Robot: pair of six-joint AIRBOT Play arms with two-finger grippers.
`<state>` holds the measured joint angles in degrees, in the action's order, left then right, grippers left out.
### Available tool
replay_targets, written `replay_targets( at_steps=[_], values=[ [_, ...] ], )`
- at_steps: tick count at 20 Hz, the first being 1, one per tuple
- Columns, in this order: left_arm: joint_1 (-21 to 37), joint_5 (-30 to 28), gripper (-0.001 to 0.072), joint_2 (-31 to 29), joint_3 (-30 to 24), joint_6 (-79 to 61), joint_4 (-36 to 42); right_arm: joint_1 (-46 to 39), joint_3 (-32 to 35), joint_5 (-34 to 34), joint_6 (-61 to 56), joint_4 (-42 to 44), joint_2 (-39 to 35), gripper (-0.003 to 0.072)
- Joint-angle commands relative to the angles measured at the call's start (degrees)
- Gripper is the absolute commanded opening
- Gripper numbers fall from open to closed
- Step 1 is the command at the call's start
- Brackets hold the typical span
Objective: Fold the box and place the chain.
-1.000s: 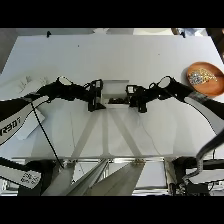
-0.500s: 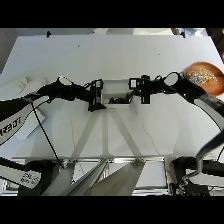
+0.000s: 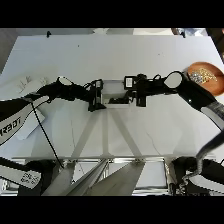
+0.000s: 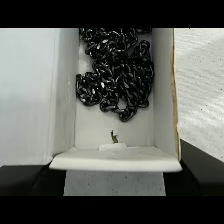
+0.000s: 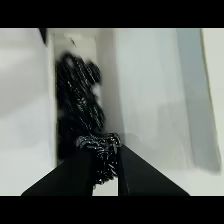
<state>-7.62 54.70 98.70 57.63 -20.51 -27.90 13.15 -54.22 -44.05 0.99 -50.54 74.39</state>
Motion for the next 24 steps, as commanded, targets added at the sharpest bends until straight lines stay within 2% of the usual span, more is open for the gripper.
replay_targets(
  at_steps=[1,5,9,10,11,12,15,17,18,19,20,22,24],
  values=[
    [0.02,0.00,0.0216,0.00,0.00,0.00,0.00,5.20,-0.07,6.14,-5.29,2.62,-0.44,0.0016],
    [0.02,0.00,0.0216,0.00,0.00,0.00,-0.02,8.24,-0.07,18.93,-13.22,2.73,3.04,0.0016],
    [0.02,-0.02,0.0216,0.00,0.00,0.00,-0.02,9.84,-0.07,14.91,-18.64,1.31,5.62,0.0034],
    [0.02,0.00,0.0216,0.00,0.00,0.00,-0.02,10.51,-0.07,14.45,-18.64,0.96,5.51,0.0192],
    [0.02,0.00,0.0216,0.00,0.00,0.00,-0.02,10.99,-0.15,14.47,-18.73,1.01,5.38,0.0434],
    [0.02,-0.02,0.0216,-0.02,0.00,0.00,-0.02,11.06,-0.57,13.90,-19.21,1.01,5.16,0.0560],
    [0.02,0.00,0.0216,0.00,0.00,0.00,-0.02,10.88,-4.35,4.76,-24.55,-5.11,4.44,0.0546],
    [0.02,0.00,0.0216,0.00,0.00,0.00,-0.02,10.56,-9.46,-6.32,-32.70,-13.29,4.44,0.0517],
    [0.02,0.00,0.0216,0.00,0.00,0.00,-0.02,9.73,-12.35,-11.63,-37.81,-16.06,4.44,0.0471],
    [0.02,0.00,0.0216,0.00,0.00,0.00,-0.02,8.22,-15.17,-15.98,-42.58,-16.70,4.44,0.0365],
    [0.02,0.00,0.0216,0.00,0.00,0.00,-0.02,6.45,-17.62,-18.86,-45.22,-15.85,4.44,0.0332],
    [0.02,0.00,0.0216,0.00,0.00,0.00,-0.02,2.56,-22.14,-21.59,-45.97,-12.07,4.44,0.0333],
    [0.02,0.00,0.0216,-0.02,0.00,0.00,-0.02,-0.79,-26.29,-21.09,-45.97,-8.98,4.83,0.0333]
  ],
)
